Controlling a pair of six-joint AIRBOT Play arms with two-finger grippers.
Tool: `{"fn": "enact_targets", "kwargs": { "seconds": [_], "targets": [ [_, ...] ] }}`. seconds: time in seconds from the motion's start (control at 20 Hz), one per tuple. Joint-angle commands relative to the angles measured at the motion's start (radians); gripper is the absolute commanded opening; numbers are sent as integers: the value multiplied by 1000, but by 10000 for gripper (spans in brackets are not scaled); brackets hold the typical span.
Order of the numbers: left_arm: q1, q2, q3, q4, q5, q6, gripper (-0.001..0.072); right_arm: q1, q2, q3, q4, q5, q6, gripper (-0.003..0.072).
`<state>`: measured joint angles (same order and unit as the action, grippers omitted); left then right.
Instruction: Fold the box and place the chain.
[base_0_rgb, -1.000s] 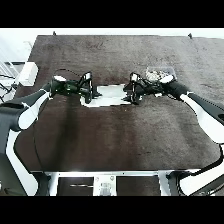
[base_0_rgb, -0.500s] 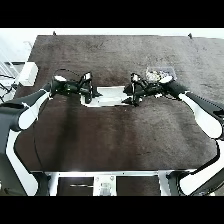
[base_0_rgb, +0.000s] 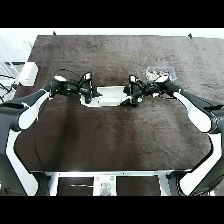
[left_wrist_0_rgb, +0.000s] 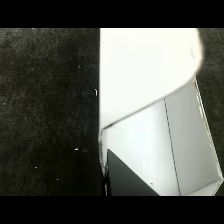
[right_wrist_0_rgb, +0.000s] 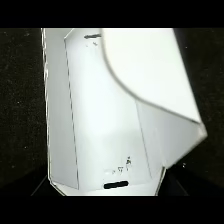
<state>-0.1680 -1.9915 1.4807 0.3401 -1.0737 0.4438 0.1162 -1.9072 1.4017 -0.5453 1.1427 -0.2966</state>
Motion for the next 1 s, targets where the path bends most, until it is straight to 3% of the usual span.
{"fn": "enact_targets", "kwargs": {
  "seconds": [0.0,0.95],
  "targets": [
    [0,0,0,0,0,0,18,1,-37,43,-10,29,-10,690],
    [0,0,0,0,2,1,18,26,-106,117,-23,90,-12,689]
  ]
}}
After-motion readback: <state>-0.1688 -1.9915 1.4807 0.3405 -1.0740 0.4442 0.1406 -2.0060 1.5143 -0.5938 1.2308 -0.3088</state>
